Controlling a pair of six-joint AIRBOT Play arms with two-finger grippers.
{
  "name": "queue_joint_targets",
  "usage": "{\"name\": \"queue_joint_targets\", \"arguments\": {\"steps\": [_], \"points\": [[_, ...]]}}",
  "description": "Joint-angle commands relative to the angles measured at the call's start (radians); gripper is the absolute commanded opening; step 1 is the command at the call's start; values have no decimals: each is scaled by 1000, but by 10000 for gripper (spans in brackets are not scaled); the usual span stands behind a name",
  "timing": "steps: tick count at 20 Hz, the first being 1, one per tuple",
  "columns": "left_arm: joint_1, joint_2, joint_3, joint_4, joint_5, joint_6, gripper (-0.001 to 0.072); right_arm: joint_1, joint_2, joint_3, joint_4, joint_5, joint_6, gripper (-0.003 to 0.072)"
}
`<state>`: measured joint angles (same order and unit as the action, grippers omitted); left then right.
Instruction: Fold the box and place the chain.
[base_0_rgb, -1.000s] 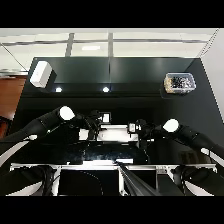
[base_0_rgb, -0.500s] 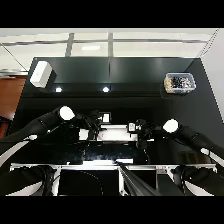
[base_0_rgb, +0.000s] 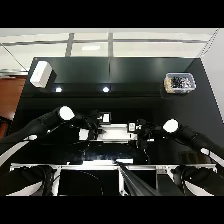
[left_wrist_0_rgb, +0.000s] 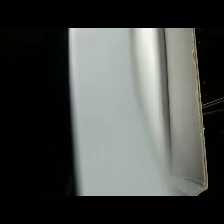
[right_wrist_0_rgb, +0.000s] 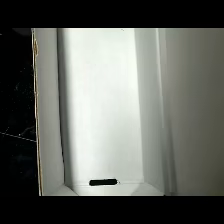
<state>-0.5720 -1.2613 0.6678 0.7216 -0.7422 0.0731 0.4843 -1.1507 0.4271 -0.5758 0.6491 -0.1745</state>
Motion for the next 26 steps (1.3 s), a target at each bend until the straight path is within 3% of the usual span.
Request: {"name": "queue_joint_targets", "arguments": {"steps": [1, 2, 3, 6, 9, 10, 11, 12, 14, 16, 20, 26], "points": [[0, 43, 1, 24, 2, -43, 521, 0, 0, 0, -2, 1, -2, 202], [2, 79, 1, 56, 2, -73, 635, 0, 0, 0, -2, 1, -1, 202], [3, 116, 1, 94, 1, -117, 652, 0, 0, 0, -1, 1, -1, 202], [19, 241, 1, 256, -40, -363, 652, 0, 0, 0, -2, 1, -1, 202], [50, 327, 1, 382, -196, -543, 589, 0, 0, 0, -1, 1, -1, 202], [63, 342, 1, 417, -254, -613, 436, 0, 0, 0, -1, 1, -1, 202], [72, 343, 1, 435, -310, -671, 198, 0, 0, 0, -1, 1, -1, 202], [80, 334, 0, 439, -366, -711, 26, 0, 0, 0, -1, 1, -1, 202], [80, 306, 0, 399, -433, -782, 26, 0, 0, 0, -2, 1, -1, 202], [79, 277, 0, 267, -430, -809, 25, 0, 0, 0, -2, 1, -1, 202], [61, 194, -1, -51, -228, -800, 25, 0, 0, 0, -2, 1, -1, 202], [-13, 59, 0, -208, 206, -782, 26, 0, 0, 0, -2, 1, -1, 202]]}}
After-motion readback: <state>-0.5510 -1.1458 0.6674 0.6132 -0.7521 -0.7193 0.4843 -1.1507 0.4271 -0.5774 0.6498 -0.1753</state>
